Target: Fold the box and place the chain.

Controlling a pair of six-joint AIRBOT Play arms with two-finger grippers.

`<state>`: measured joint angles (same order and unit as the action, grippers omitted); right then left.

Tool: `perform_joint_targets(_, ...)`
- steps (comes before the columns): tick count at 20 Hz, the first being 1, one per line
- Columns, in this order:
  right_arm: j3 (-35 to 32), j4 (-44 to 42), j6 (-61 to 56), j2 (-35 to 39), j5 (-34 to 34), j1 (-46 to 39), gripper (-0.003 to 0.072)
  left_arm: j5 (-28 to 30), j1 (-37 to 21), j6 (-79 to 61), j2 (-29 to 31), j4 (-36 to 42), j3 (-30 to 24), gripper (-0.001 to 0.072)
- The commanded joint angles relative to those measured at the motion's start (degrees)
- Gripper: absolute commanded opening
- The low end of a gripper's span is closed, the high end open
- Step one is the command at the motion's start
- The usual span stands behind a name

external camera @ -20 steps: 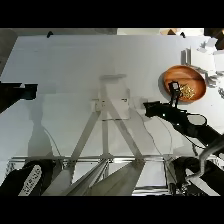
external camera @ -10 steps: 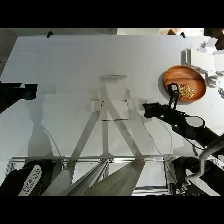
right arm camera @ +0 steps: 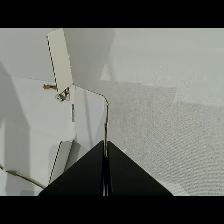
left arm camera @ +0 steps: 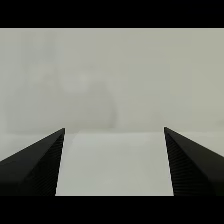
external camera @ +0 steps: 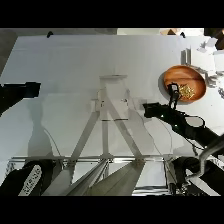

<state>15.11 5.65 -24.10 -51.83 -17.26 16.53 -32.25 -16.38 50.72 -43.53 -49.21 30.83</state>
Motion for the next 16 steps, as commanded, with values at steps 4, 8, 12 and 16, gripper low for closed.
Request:
perform_joint_targets(4, -0.04, 0.0, 0.0, 0.04, -0.04, 0.07, 0.0011, -10.27, 0.09, 6.1, 0.0, 2.16, 0.0, 0.069)
perform_joint_targets(8, -0.04, 0.0, 0.0, 0.04, -0.04, 0.07, 0.0011, -14.32, 4.74, 6.08, 0.0, 2.27, 0.0, 0.032)
perform_joint_targets(12, -0.04, 0.0, 0.0, 0.04, -0.04, 0.07, 0.0011, -9.64, 14.58, 6.58, -0.7, -0.61, 0.15, 0.0316)
perform_joint_targets(16, -0.04, 0.0, 0.0, 0.04, -0.04, 0.07, 0.0011, -9.18, 21.22, 15.85, -3.56, -12.55, 3.08, 0.0316)
